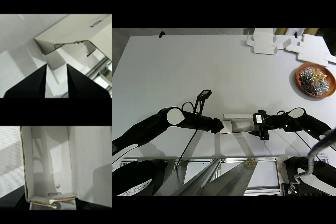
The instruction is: Fold the box and place the chain.
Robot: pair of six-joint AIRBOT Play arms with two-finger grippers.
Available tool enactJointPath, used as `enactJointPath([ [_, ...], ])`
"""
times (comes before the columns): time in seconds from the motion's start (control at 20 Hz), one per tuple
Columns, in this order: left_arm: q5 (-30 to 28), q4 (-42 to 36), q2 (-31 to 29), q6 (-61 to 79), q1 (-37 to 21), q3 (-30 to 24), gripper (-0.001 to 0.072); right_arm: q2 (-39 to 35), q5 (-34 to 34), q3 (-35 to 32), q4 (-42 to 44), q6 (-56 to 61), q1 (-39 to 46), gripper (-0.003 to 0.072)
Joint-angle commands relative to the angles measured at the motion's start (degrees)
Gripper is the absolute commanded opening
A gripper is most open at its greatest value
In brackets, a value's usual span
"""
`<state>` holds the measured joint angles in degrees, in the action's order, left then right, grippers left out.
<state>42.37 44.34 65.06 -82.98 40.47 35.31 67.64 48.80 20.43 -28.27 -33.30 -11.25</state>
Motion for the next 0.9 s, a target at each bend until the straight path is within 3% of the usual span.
enactJointPath([
  [0.0, 0.5, 1.1, 2.0, -2.6, 1.6, 1.5, 0.0287, 0.0, 0.0, 0.0, 0.0, 0.0, 0.0, 0.0396],
  [0.25, 2.3, 8.2, 6.8, -13.4, 4.3, 7.7, 0.0287, 0.0, 0.0, 0.0, 0.0, 0.0, 0.0, 0.0396],
  [0.55, 6.3, 18.9, 7.9, -28.6, 6.1, 11.3, 0.0284, 0.0, 0.0, 0.0, 0.0, 0.0, 0.0, 0.0396],
  [0.85, 13.9, 25.2, 15.5, -41.4, 10.3, 21.7, 0.0276, 0.0, 0.0, 0.0, 0.0, 0.0, 0.0, 0.0396],
])
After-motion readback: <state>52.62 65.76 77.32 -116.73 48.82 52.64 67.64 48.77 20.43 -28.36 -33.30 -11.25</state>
